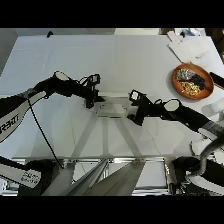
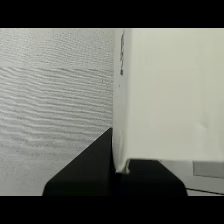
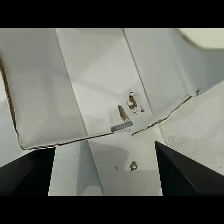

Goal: Fold the box and place the chain.

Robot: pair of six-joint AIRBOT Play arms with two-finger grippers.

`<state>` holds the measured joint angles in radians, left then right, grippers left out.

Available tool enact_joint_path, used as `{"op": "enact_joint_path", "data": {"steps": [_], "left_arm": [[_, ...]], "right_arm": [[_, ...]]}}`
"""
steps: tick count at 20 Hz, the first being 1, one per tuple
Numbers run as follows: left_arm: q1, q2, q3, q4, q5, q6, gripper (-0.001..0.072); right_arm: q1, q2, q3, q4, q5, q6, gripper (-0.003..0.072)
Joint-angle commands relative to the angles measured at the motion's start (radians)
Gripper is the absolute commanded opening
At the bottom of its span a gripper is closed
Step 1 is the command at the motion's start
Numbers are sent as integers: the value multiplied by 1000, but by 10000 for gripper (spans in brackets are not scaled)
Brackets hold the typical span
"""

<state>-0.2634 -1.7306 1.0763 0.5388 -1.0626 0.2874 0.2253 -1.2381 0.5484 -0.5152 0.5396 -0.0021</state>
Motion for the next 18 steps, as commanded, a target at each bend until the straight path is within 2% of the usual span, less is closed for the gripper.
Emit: {"op": "enact_joint_path", "data": {"steps": [1, 13, 18], "left_arm": [[0, -1, 0, 0, 0, 0, 14], [0, -1, 0, 0, 1, 0, 14], [0, -1, 0, 0, 1, 0, 14]], "right_arm": [[1, 14, 1, 0, -2, 54, 702], [1, 16, 74, -11, 8, 95, 700], [-3, 12, 74, -180, 37, 200, 700]]}}
